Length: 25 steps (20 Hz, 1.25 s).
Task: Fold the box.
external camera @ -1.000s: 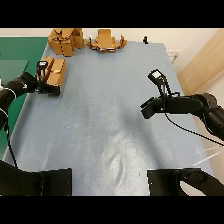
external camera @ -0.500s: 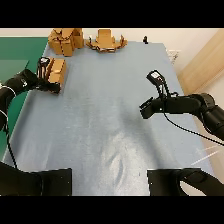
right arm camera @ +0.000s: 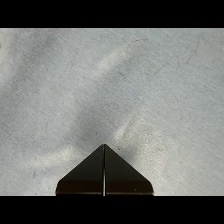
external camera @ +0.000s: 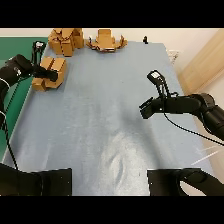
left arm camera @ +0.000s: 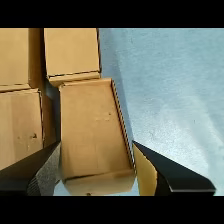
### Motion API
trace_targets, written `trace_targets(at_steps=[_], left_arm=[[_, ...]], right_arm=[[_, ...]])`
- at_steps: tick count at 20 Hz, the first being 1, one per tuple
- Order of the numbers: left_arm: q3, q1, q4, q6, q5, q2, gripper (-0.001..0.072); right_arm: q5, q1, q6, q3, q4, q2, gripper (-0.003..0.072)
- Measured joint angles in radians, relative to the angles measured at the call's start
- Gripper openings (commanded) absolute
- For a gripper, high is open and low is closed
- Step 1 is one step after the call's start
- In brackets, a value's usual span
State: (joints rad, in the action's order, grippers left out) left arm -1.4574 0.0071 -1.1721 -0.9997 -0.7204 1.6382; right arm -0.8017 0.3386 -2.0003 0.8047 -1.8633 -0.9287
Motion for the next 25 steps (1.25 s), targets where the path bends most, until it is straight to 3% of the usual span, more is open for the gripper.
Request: trace_targets(at_steps=[7,10,12,17,20,25], left_arm=[[-0.032,0.001,-0.048,-0.051,-0.103,0.01,0.0688],[-0.051,0.001,-0.02,-0.06,-0.136,-0.032,0.0688],[-0.058,-0.002,0.036,-0.063,-0.202,-0.09,0.0688],[-0.05,-0.066,0.227,-0.033,-0.53,-0.259,0.0687],[-0.016,-0.149,0.291,-0.027,-0.608,-0.372,0.0687],[0.081,-0.281,0.311,-0.047,-0.649,-0.517,0.0687]], right_arm=[[0.0,0.0,0.008,0.0,-0.003,0.0,0.0005],[0.0,0.0,0.01,0.002,-0.007,0.001,0.0005],[0.0,0.0,0.01,0.008,-0.039,0.001,0.0005],[0.0,0.012,-0.015,0.018,-0.149,0.001,0.0006],[-0.003,0.015,-0.02,0.019,-0.166,0.001,0.0006],[-0.006,0.016,-0.023,0.02,-0.172,0.001,0.0006]])
